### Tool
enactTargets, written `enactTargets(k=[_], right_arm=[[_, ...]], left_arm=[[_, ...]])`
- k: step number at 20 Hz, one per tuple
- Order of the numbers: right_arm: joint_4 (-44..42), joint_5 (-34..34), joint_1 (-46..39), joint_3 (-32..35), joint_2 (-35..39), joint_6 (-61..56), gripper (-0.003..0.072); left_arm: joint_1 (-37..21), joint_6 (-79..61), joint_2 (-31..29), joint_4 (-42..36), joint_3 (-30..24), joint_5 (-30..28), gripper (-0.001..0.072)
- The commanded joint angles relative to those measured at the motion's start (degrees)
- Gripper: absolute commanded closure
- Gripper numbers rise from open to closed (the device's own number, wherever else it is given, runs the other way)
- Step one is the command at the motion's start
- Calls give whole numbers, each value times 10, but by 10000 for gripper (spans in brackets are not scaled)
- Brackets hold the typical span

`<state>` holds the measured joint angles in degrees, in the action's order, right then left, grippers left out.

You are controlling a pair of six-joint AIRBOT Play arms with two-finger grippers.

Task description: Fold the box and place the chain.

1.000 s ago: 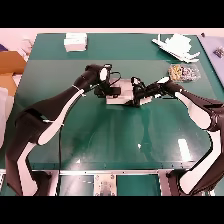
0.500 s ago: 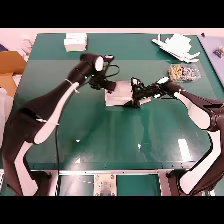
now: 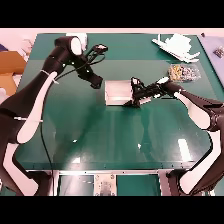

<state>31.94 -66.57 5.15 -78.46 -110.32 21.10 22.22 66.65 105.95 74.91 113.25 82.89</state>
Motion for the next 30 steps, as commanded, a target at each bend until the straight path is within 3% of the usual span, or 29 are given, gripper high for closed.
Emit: enactTargets(k=[1, 6, 11, 15, 22, 30], right_arm=[[0, 0, 0, 0, 0, 0, 64], [0, 0, 0, 0, 0, 0, 64], [0, 0, 0, 0, 0, 0, 64], [0, 0, 0, 0, 0, 0, 64], [0, 0, 0, 0, 0, 0, 64], [0, 0, 0, 0, 0, 0, 64]], left_arm=[[-33, -142, -5, -94, -32, 6, 5], [-58, -348, -5, -191, -131, -65, 5], [-100, -563, -5, -297, -184, -95, 5], [-110, -627, -5, -303, -225, -131, 5], [-110, -796, 18, -447, -251, -138, -5], [-110, -843, 66, -487, -251, -114, -5]])
